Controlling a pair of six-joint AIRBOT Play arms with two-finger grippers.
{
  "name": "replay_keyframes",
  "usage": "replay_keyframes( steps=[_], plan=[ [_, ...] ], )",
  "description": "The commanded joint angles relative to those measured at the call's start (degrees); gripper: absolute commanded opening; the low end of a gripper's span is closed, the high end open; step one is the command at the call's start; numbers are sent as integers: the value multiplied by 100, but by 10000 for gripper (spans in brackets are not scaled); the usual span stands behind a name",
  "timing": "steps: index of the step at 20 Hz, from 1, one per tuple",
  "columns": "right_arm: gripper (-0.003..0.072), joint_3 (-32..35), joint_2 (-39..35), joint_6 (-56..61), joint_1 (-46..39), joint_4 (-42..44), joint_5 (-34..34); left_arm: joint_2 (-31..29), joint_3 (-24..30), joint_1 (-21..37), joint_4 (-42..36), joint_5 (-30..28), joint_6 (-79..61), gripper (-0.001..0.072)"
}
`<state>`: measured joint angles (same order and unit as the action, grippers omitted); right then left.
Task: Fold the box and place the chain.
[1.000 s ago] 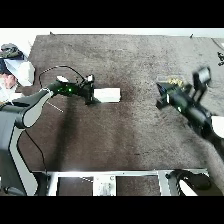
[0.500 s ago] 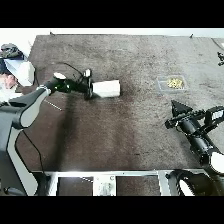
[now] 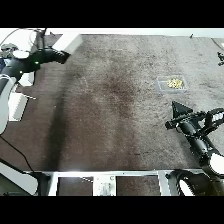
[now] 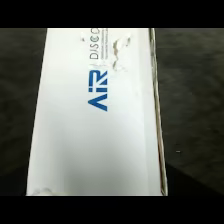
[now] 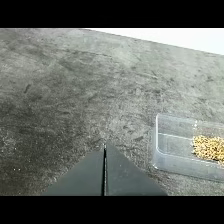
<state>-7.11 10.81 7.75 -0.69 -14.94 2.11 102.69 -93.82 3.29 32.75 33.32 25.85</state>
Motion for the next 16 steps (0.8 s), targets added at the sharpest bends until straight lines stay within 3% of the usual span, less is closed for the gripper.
replay_keyframes(
  steps=[1, 2, 4, 10, 16],
  plan=[
    [-12, 2, -7, 2, 2, 0, 2, -79, 44, 181, 3112, -809, 3453, 4],
    [-12, 2, -7, 2, 2, 0, 0, -79, 192, 195, 3978, -911, 4363, 5],
    [-12, 2, -7, 2, 2, 0, 0, -79, 522, 260, 4548, -1058, 5077, 5],
    [-12, 2, -2, 2, 2, 0, 0, -52, 1270, 470, 4507, -1510, 5217, 6],
    [-12, 2, -2, 2, 2, 0, 0, 321, 1276, 468, 4507, -1421, 5259, 7]
  ],
)
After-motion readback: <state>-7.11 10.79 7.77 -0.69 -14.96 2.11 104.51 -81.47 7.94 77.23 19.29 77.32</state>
